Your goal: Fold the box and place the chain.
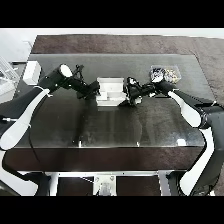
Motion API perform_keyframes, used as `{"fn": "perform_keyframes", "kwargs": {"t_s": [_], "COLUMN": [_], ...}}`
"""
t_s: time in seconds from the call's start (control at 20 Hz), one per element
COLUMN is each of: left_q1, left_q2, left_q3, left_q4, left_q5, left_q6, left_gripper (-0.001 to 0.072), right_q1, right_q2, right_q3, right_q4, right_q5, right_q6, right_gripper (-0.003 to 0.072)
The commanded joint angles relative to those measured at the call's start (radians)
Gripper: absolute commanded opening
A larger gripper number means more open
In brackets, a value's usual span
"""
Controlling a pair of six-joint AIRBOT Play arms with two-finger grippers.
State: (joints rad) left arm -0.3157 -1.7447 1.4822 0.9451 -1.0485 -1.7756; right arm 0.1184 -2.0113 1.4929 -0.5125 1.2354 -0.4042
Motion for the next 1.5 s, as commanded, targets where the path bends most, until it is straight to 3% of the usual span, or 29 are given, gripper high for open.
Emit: {"fn": "perform_keyframes", "kwargs": {"t_s": [0.0,0.95,1.3,1.45], "left_q1": [-0.018,-0.085,-0.116,-0.127], "left_q2": [-0.021,-0.132,-0.228,-0.240], "left_q3": [0.049,0.168,0.332,0.350], "left_q4": [0.067,0.233,0.348,0.365], "left_q5": [-0.035,-0.089,-0.229,-0.238], "left_q6": [-0.057,-0.188,-0.244,-0.258], "left_gripper": [0.0329,0.0329,0.0328,0.0328], "right_q1": [0.000,0.000,0.000,0.000], "right_q2": [0.000,0.000,0.000,0.000], "right_q3": [-0.001,-0.001,-0.001,-0.001], "right_q4": [0.000,0.000,0.000,0.000], "right_q5": [0.000,0.000,0.000,0.000], "right_q6": [0.000,0.000,0.000,0.000], "right_gripper": [0.0585,0.0584,0.0585,0.0585]}}
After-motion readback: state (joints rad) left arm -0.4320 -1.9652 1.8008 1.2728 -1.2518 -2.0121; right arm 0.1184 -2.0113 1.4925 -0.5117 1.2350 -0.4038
